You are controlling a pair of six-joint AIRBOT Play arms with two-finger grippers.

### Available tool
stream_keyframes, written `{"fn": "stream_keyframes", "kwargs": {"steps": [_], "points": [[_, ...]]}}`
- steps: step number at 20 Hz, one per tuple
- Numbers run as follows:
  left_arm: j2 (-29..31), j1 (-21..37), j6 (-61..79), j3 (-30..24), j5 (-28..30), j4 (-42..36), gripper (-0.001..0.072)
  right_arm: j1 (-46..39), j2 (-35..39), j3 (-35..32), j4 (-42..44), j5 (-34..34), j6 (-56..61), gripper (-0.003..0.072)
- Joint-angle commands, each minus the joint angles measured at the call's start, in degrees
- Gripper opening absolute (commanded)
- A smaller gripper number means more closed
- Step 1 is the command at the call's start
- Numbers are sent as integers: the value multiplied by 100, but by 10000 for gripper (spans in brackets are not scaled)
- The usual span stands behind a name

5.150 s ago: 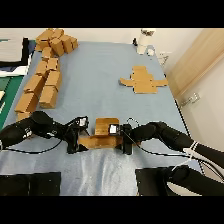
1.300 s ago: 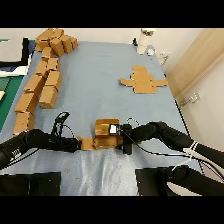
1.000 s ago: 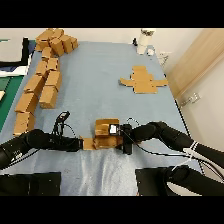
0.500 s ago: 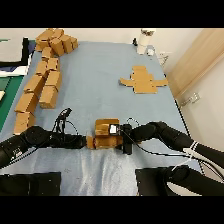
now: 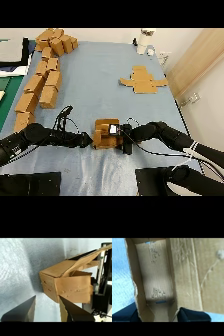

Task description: Fold the box.

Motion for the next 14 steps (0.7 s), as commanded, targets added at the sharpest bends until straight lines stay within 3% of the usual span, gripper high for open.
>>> {"fn": "stream_keyframes", "kwargs": {"steps": [1,11,12,14], "points": [[0,4,13,55,-83,-109,441,2,0,0,2,2,0,554],[-321,-9,-125,48,92,-380,443,2,0,0,0,2,0,554],[-321,-9,-234,50,116,-380,494,2,0,0,0,0,0,554],[-321,-11,-229,87,42,-356,494,2,0,0,0,2,0,554]]}}
